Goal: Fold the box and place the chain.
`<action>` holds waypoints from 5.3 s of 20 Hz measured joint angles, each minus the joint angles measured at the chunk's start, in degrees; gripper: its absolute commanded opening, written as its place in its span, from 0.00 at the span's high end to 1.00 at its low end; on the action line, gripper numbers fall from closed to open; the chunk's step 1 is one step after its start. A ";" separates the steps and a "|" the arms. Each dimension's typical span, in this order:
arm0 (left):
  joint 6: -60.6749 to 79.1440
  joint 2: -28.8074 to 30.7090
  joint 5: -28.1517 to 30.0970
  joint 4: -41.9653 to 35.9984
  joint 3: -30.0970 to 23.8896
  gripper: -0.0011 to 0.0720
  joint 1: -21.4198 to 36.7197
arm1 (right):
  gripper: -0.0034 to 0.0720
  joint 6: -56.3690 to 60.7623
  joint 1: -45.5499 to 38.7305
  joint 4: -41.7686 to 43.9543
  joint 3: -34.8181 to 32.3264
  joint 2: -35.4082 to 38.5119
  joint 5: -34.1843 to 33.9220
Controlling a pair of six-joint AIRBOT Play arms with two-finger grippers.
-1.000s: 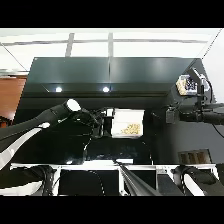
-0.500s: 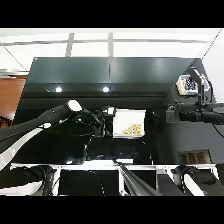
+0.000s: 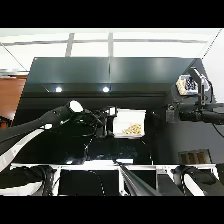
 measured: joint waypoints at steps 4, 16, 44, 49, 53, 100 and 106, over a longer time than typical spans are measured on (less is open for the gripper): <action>0.04 0.02 0.85 -0.33 0.02 0.54 -0.61 | 0.45 0.00 0.00 0.00 0.00 0.00 -0.20; 0.00 0.02 1.57 -0.31 0.02 0.53 -0.76 | 0.00 4.57 4.96 -5.25 -0.46 -10.51 -18.75; -0.02 0.02 1.53 -0.26 0.04 0.53 -0.76 | 0.39 -33.86 16.52 -8.79 -1.49 -17.22 -4.22; -0.02 0.02 1.49 -0.26 0.04 0.53 -0.76 | 0.61 -35.56 16.52 -7.98 -1.73 -17.20 -4.85; -0.02 0.02 1.44 -0.26 0.04 0.53 -0.76 | 0.61 -35.76 16.52 -6.91 -1.77 -17.22 -5.18; 0.07 0.02 1.49 -0.26 0.04 0.53 -0.76 | 0.40 -32.26 16.52 -6.16 -3.56 -17.20 -5.46; 0.00 0.02 1.46 -0.26 0.04 0.53 -0.76 | 0.38 -31.45 16.52 -6.21 -3.76 -17.20 -5.49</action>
